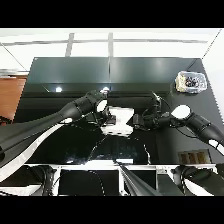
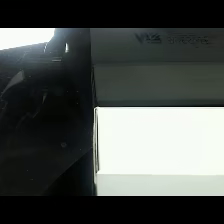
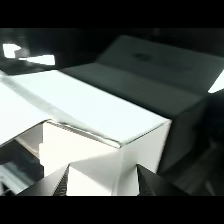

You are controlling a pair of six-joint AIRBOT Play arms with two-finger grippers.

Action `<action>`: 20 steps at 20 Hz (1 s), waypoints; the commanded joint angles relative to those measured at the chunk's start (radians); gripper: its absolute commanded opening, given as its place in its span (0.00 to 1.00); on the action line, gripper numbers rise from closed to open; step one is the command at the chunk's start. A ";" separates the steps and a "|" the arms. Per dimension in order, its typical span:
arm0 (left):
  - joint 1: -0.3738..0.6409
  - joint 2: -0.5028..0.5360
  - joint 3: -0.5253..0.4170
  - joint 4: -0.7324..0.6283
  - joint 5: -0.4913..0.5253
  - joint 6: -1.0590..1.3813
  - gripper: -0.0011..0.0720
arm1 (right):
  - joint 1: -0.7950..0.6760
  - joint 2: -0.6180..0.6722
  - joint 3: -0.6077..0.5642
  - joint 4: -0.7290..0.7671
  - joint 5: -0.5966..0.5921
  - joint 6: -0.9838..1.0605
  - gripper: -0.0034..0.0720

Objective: Fold the box and place the chain.

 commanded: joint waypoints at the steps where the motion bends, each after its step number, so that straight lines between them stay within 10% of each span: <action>1: 0.001 0.000 0.000 0.000 0.001 0.000 0.05 | 0.058 -0.001 0.044 -0.192 -0.026 0.177 0.67; 20: 0.001 0.000 0.000 0.000 0.001 0.000 0.05 | 0.286 -0.243 0.357 -0.802 0.213 0.803 0.51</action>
